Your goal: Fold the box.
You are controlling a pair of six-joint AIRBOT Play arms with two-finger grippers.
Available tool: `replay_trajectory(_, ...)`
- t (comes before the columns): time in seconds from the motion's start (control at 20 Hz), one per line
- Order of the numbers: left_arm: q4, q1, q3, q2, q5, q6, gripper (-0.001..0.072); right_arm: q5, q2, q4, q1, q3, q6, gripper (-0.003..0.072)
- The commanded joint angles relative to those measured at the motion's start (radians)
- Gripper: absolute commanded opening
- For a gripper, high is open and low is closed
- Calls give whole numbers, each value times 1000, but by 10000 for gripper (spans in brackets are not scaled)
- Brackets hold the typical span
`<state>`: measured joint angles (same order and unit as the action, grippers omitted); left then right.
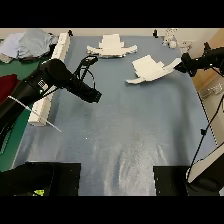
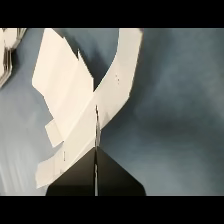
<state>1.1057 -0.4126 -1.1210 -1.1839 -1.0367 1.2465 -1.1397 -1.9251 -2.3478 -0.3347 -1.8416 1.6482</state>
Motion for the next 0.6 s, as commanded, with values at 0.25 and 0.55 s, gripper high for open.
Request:
replay_trajectory(0.25, 0, 1, -1, 0, 1, 0, 15, 183, 683, 49, 133, 835, -23, -8)
replay_trajectory(0.55, 0, 1, -1, 0, 1, 0, 15, 293, 1165, 60, 238, 1368, -180, -4)
